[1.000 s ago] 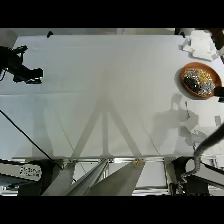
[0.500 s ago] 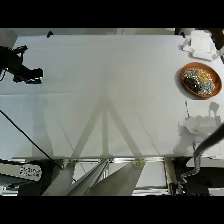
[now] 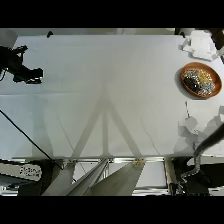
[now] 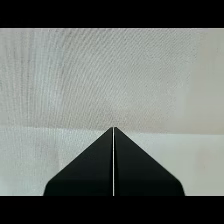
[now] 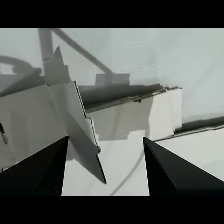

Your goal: Fold the box and place the chain.

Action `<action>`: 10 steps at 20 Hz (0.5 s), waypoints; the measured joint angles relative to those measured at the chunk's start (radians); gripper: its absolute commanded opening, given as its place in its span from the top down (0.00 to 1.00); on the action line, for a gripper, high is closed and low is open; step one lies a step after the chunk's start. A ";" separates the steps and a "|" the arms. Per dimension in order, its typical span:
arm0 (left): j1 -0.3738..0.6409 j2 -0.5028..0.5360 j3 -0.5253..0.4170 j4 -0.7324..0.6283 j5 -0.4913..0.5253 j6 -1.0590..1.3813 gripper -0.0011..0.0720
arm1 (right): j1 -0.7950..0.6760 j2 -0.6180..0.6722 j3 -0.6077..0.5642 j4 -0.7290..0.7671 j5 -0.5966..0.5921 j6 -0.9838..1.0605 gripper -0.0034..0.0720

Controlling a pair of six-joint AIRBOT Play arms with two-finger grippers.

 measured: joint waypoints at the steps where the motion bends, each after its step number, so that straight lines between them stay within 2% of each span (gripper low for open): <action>1: 0.000 0.000 0.000 0.000 0.000 0.000 0.97 | 0.006 -0.003 0.001 0.007 -0.003 -0.014 0.27; 4: 0.000 0.000 0.000 0.000 0.000 0.000 0.97 | 0.024 -0.009 0.005 0.019 -0.008 -0.038 0.30; 6: 0.000 0.000 0.000 0.000 0.000 0.000 0.97 | 0.034 -0.011 0.006 0.034 -0.006 -0.050 0.42; 7: 0.000 0.000 0.000 0.000 0.000 0.000 0.97 | 0.037 -0.012 0.006 0.039 -0.001 -0.056 0.44; 9: 0.000 0.000 0.000 0.000 0.000 0.000 0.97 | 0.041 -0.017 0.006 0.043 0.014 -0.066 0.61; 10: 0.000 0.000 0.000 0.000 0.000 0.000 0.97 | 0.043 -0.020 0.006 0.045 0.025 -0.068 0.64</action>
